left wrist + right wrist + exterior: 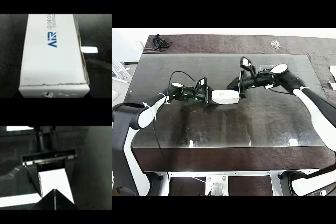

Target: Fold the box and place the chain.

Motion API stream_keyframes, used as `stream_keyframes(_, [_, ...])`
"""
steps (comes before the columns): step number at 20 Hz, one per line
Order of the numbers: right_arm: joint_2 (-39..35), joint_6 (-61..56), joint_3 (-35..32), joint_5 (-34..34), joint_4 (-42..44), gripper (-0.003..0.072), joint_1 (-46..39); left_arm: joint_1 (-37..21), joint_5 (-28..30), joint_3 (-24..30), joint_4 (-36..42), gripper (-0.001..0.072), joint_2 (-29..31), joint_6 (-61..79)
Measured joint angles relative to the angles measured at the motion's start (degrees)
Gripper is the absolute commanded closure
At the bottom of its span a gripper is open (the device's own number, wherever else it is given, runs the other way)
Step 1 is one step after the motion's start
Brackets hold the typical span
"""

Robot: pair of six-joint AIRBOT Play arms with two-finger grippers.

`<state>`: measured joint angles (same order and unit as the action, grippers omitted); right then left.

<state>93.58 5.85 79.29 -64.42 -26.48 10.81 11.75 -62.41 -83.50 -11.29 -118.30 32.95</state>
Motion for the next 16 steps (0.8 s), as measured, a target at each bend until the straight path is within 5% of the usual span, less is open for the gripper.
stream_keyframes(9, [-22.01, -11.02, -9.88, 0.52, 1.70, 0.0681, -8.61, -0.04, -0.09, 0.00, 4.26, 0.0083, 0.02, 0.13])
stream_keyframes(16, [-29.88, -14.58, -19.10, 3.06, 1.97, 0.0681, -12.57, -0.11, -0.37, 0.00, 8.96, 0.0083, 0.02, 0.09])
